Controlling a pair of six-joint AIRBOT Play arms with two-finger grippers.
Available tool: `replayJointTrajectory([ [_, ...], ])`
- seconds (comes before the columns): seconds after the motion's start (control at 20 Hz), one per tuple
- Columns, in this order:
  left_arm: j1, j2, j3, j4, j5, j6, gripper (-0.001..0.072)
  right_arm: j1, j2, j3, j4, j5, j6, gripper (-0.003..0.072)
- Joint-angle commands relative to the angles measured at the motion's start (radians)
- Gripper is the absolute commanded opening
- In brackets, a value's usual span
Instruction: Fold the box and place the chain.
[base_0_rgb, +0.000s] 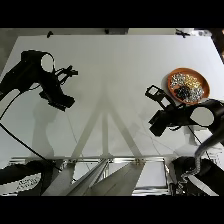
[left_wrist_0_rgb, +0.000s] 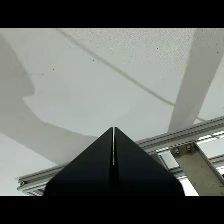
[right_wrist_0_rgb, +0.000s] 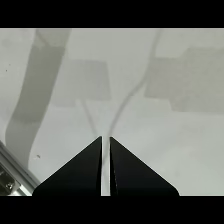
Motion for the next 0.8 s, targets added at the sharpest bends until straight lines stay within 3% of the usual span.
replayJointTrajectory([
  [0.0, 0.001, 0.000, 0.000, 0.000, 0.000, 0.000, 0.0009, 0.000, 0.000, 0.000, 0.000, 0.000, 0.000, 0.0052],
  [0.25, 0.001, 0.000, 0.000, 0.000, 0.000, 0.000, 0.0009, 0.000, 0.000, 0.000, 0.109, 0.008, 0.001, 0.0050],
  [0.35, 0.001, 0.000, 0.000, 0.000, 0.000, 0.000, 0.0009, 0.000, 0.000, 0.000, 0.108, 0.007, 0.051, 0.0008],
  [0.5, 0.001, 0.000, 0.000, 0.000, 0.000, 0.000, 0.0009, -0.027, 0.000, 0.017, -0.207, 0.048, 0.385, 0.0009],
  [0.7, 0.001, 0.000, 0.000, 0.000, 0.000, 0.000, 0.0009, -0.286, 0.000, 0.104, -0.465, 0.285, 0.370, 0.0013],
  [0.75, 0.001, 0.000, 0.000, 0.000, 0.000, 0.000, 0.0009, -0.389, 0.000, 0.116, -0.507, 0.313, 0.349, 0.0047],
])
